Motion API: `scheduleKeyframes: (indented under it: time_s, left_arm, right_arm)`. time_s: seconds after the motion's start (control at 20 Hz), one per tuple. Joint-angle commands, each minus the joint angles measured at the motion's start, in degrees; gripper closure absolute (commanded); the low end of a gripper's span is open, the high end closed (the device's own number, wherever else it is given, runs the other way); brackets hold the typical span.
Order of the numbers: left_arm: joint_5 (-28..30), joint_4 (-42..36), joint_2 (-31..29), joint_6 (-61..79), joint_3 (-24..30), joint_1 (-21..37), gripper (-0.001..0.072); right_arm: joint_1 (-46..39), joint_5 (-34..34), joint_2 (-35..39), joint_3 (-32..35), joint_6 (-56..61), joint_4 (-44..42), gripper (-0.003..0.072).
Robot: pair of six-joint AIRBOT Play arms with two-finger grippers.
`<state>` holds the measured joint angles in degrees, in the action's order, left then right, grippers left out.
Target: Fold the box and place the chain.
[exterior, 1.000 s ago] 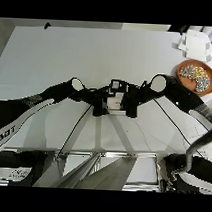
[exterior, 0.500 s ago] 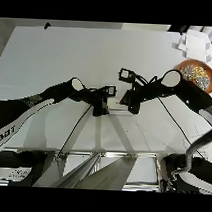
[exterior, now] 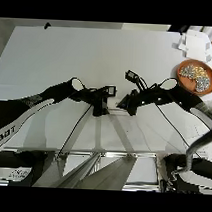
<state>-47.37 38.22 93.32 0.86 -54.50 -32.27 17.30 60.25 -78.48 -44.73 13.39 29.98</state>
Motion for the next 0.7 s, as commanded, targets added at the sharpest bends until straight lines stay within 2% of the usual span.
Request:
scheduleKeyframes:
  time_s: [0.0,0.35,0.65]
  left_arm:
    - [0.0,0.0,0.0,0.0,0.0,0.0,0.0693]
    - [0.0,0.0,0.0,0.0,0.0,0.0,0.0693]
    - [0.0,0.0,0.0,0.0,0.0,0.0,0.0693]
  right_arm:
    - [-0.1,-0.1,-0.9,0.5,-0.3,1.9,0.0678]
    - [1.7,-4.9,-0.9,3.7,-0.2,3.4,0.0678]
    - [1.9,-5.7,0.9,3.6,1.2,3.2,0.0678]
